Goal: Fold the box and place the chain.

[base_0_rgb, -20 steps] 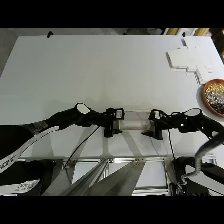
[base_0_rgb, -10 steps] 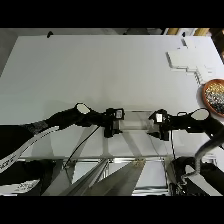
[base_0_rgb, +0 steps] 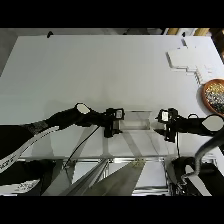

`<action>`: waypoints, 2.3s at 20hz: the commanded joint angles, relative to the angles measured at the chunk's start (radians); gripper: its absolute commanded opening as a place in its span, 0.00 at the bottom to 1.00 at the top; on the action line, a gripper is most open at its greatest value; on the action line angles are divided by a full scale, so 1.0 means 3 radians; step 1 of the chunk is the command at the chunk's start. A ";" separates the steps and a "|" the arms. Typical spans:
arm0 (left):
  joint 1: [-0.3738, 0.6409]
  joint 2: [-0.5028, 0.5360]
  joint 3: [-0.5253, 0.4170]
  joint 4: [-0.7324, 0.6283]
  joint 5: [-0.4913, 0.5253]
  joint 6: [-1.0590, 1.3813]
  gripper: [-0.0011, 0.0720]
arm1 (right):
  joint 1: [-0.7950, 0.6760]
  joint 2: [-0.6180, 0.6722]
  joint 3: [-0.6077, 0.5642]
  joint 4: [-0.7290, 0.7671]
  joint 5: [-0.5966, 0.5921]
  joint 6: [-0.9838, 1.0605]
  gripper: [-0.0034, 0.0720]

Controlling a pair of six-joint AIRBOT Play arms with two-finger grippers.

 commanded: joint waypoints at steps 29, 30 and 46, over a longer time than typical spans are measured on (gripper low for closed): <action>0.0003 0.0000 0.0000 0.0001 0.0000 0.0001 0.30 | 0.0518 -0.0366 0.0207 0.0084 -0.0793 0.0456 0.07; 0.0003 0.0000 0.0000 0.0001 0.0001 0.0001 0.30 | 0.0518 -0.0281 0.0225 -0.0212 -0.0729 0.0445 0.07; 0.0003 0.0000 0.0000 0.0001 0.0000 0.0001 0.30 | 0.0519 -0.0870 0.0219 0.0056 -0.0225 -0.0697 0.18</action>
